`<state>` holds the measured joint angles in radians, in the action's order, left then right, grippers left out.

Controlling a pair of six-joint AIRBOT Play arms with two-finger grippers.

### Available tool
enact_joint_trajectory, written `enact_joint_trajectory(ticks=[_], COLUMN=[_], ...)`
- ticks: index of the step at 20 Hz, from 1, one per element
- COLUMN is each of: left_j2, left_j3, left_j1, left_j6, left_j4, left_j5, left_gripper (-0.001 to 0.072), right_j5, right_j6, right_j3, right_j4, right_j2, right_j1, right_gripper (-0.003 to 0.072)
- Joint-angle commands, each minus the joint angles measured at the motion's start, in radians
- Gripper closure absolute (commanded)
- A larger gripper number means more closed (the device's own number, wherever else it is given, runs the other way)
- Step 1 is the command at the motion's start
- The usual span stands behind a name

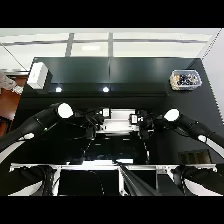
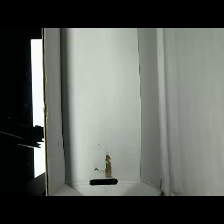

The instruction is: Fold the box and place the chain.

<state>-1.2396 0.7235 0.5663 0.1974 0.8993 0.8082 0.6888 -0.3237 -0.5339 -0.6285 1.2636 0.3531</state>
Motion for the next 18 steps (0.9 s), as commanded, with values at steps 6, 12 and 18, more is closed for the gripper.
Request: enact_joint_trajectory(ticks=[6,12,18], left_j2=[-0.030,-0.082,-0.080], left_j3=[0.001,0.001,0.002], left_j1=[0.027,0.027,0.027], left_j6=[-0.007,-0.007,-0.006], left_j4=[-0.138,-0.231,-0.224], left_j5=[-0.098,-0.091,-0.091], left_gripper=[0.0492,0.0532,0.0596], right_j5=[-0.005,-0.005,-0.005], right_j6=[0.003,0.003,0.003], right_j3=[0.000,0.000,0.000], right_j4=[0.003,0.003,0.003], right_j2=[0.001,0.001,0.001], right_j1=[0.000,0.000,0.000], right_gripper=[0.0219,0.0219,0.0220])
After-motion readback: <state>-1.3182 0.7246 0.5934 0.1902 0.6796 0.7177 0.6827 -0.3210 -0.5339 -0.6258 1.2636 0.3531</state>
